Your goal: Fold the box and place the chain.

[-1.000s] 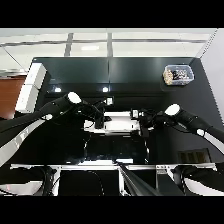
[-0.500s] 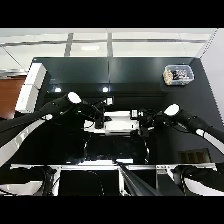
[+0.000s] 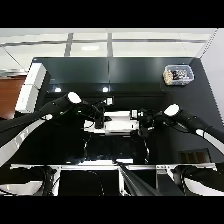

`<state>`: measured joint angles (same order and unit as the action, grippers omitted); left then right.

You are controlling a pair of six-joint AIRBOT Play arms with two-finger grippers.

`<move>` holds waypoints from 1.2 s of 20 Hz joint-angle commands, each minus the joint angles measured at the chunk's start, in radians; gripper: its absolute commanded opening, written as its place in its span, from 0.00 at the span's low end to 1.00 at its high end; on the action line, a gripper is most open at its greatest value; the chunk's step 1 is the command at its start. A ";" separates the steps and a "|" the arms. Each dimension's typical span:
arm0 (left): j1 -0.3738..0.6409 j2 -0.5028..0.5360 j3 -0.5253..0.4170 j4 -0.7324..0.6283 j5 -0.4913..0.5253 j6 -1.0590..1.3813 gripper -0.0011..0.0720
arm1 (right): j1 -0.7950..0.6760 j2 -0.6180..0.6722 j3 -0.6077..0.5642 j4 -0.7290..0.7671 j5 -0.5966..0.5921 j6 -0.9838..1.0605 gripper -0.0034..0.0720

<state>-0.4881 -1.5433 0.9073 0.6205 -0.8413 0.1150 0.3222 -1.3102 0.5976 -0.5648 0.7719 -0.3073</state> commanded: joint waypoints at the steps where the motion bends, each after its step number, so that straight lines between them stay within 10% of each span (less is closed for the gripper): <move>1: 0.000 0.000 0.001 0.000 0.000 0.000 0.05 | 0.014 -0.003 0.002 -0.023 -0.018 0.023 0.98; 6: 0.000 0.000 0.001 0.000 0.000 0.000 0.05 | 0.014 -0.003 0.002 -0.023 -0.016 0.023 0.98; 8: 0.000 0.000 0.001 0.000 -0.005 0.000 0.05 | 0.014 -0.003 0.002 -0.026 -0.012 0.023 0.67; 10: 0.001 0.000 0.000 0.000 -0.009 0.000 0.05 | 0.014 -0.003 0.002 -0.040 -0.002 0.023 0.61; 11: 0.001 0.000 0.001 0.000 -0.010 -0.003 0.13 | 0.014 -0.003 0.002 -0.040 -0.002 0.023 0.60; 13: 0.001 0.014 0.005 0.001 -0.010 -0.016 0.65 | 0.014 -0.003 0.002 -0.040 -0.002 0.023 0.60; 15: 0.008 0.066 0.006 0.034 -0.009 -0.054 0.80 | 0.014 -0.003 0.002 -0.040 -0.002 0.023 0.60; 22: 0.086 0.268 0.006 0.338 -0.289 -0.584 0.80 | 0.014 -0.003 0.002 -0.041 -0.002 0.024 0.28; 23: 0.097 0.270 0.006 0.339 -0.374 -0.665 0.59 | 0.014 -0.003 0.002 -0.041 -0.004 0.023 0.28; 24: 0.096 0.268 0.003 0.326 -0.438 -0.714 0.12 | 0.014 -0.003 0.002 -0.039 -0.010 0.023 0.28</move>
<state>-0.4137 -1.3083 0.9127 0.8909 -1.0718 -0.3569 0.3355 -1.3128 0.5991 -0.6056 0.7696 -0.2840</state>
